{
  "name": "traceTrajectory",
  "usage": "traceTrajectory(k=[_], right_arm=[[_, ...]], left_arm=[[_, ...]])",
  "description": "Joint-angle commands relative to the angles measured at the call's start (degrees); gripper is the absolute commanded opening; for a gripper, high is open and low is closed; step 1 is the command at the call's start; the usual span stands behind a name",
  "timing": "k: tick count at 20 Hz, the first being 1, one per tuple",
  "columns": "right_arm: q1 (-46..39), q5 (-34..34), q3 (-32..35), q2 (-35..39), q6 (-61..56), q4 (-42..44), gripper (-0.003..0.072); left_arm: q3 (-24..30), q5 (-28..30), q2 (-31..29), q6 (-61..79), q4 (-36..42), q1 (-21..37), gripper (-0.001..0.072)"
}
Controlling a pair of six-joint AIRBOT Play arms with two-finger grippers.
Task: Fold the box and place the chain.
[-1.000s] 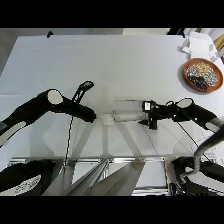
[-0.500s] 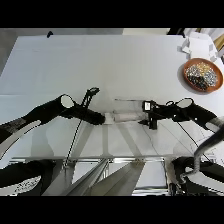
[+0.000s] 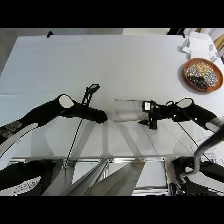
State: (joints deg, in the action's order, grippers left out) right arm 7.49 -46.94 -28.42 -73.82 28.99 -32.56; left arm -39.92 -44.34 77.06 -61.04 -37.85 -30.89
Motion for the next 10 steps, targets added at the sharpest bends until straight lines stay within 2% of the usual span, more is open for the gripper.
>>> traceTrajectory(k=[1,6,8,10], right_arm=[[0.02,-0.02,-0.02,0.02,0.0,0.02,0.0442],[0.02,-0.02,-0.02,0.02,0.0,0.0,0.0442],[0.02,-0.02,-0.02,0.02,0.0,0.02,0.0442],[0.0,-0.02,-0.02,0.02,0.0,0.02,0.0442]], left_arm=[[-0.7,0.85,-1.05,0.37,0.35,-1.68,0.0213],[-1.81,1.66,-1.05,0.31,1.86,-2.69,0.0217],[-2.64,1.68,-1.05,0.13,2.1,-3.17,0.028],[-3.56,1.7,-1.05,0.02,2.29,-3.56,0.0282]])
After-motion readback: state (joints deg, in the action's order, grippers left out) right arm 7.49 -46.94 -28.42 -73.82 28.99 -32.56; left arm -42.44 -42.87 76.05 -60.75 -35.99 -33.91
